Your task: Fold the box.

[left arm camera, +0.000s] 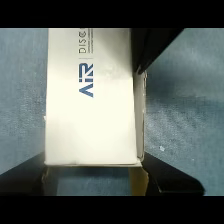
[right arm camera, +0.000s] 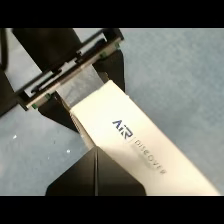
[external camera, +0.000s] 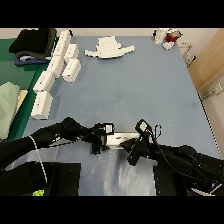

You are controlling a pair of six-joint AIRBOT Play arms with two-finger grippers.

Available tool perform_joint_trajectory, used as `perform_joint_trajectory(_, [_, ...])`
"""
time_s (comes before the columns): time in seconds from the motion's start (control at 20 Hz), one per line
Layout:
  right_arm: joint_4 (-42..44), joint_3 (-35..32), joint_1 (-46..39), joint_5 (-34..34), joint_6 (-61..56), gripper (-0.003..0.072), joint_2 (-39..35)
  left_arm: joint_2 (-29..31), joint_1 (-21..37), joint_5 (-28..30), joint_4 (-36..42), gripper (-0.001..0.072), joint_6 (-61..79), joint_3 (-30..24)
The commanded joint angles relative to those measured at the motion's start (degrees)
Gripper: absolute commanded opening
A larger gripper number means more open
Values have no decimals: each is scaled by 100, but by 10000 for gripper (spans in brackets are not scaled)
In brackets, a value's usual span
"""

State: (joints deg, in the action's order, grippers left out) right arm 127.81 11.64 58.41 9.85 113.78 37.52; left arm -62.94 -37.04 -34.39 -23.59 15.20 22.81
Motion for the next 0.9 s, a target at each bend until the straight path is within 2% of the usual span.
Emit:
perform_joint_trajectory(0.0, [-179, 138, -195, 221, 4, 18, -144, 4, -2, -13, -20, 471, 20, 4])
perform_joint_trajectory(0.15, [-640, 455, -758, 927, -2, 17, -140, 4, -2, -11, -20, 471, 20, 4])
perform_joint_trajectory(0.35, [-1740, 1659, -2159, 3283, -173, 18, 210, 4, -2, -13, -20, 471, 20, 4])
perform_joint_trajectory(0.5, [-2162, 2885, -3176, 4883, -61, 17, 1075, 4, -2, -13, -20, 471, 20, 4])
perform_joint_trajectory(0.7, [-2382, 4507, -4308, 6472, -319, 17, 2625, 4, -2, -13, -20, 471, 20, 4])
perform_joint_trajectory(0.75, [-2387, 4826, -4483, 6795, -442, 17, 2983, 4, -2, -11, -20, 471, 20, 4])
perform_joint_trajectory(0.85, [-2398, 5200, -4706, 6916, -533, 18, 3506, 4, -2, -15, -20, 470, 20, 4])
